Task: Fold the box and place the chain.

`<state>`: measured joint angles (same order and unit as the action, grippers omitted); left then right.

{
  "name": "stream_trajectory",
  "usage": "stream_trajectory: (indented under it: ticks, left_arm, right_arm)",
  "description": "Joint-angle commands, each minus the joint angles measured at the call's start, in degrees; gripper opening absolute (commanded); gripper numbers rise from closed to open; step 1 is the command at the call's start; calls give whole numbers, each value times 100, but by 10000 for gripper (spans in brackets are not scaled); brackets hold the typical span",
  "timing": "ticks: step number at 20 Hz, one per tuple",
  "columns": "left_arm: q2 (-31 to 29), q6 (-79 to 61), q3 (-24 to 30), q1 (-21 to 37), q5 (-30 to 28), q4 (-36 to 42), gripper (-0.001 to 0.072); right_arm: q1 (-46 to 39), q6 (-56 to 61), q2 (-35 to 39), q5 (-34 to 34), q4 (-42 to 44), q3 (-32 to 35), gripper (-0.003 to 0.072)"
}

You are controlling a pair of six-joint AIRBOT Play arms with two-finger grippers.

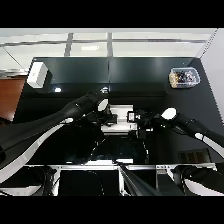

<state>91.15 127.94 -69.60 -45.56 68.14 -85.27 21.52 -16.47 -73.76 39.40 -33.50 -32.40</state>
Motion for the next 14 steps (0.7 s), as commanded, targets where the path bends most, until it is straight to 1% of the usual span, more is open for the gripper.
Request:
stream_trajectory:
  ticks: [1, 3, 4, 5, 6, 7, 8, 9, 10, 14]
  left_arm:
    - [57, 101, -11, -9, 0, 22, 345]
    - [57, 116, -13, 4, 9, 26, 344]
    - [57, 116, -13, 2, 17, 33, 296]
    - [57, 114, -13, -7, 24, 50, 210]
    - [57, 116, -13, -9, 4, 81, 190]
    - [57, 116, -13, -9, -28, 151, 134]
    - [57, 118, -13, -9, -70, 192, 127]
    - [57, 131, -13, -9, -85, 199, 38]
    - [57, 142, -13, -9, -83, 199, 22]
    - [57, 153, -13, -9, -79, 203, 23]
  right_arm:
    - [2, 0, 0, 2, 0, 0, 188]
    - [2, 0, 0, 0, 0, 0, 188]
    - [2, 0, 0, 0, 0, 0, 188]
    - [2, 0, 0, 0, 0, 0, 188]
    - [2, 0, 0, 0, 0, 0, 188]
    - [2, 0, 0, 0, 0, 0, 188]
    - [2, 0, 0, 0, 0, 0, 188]
    - [2, 0, 0, 2, 0, 0, 188]
    - [2, 0, 0, 0, 0, 0, 188]
    - [2, 0, 0, 0, 0, 0, 188]
